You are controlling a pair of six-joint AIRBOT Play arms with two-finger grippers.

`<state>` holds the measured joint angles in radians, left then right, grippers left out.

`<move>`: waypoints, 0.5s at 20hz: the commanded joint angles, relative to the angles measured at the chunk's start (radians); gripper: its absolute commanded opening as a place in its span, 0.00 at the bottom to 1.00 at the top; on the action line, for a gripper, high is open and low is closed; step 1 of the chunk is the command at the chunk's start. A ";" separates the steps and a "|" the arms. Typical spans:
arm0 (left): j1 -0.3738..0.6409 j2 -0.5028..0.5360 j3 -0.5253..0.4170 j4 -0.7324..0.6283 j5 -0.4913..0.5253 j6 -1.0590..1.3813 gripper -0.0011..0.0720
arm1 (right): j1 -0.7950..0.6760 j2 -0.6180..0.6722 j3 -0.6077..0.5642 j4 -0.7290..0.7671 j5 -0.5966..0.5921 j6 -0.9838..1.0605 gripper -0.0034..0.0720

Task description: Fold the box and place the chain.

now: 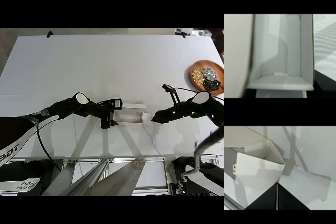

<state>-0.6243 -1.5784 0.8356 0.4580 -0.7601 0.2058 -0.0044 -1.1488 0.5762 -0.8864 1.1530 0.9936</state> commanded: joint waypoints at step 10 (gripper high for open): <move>-0.001 -0.001 0.000 0.000 0.001 0.000 0.64 | 0.001 0.000 0.003 0.101 0.029 -0.029 0.46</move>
<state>-0.6254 -1.5799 0.8356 0.4534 -0.7582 0.2031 -0.0032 -1.1500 0.5789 -0.7959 1.1839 0.9527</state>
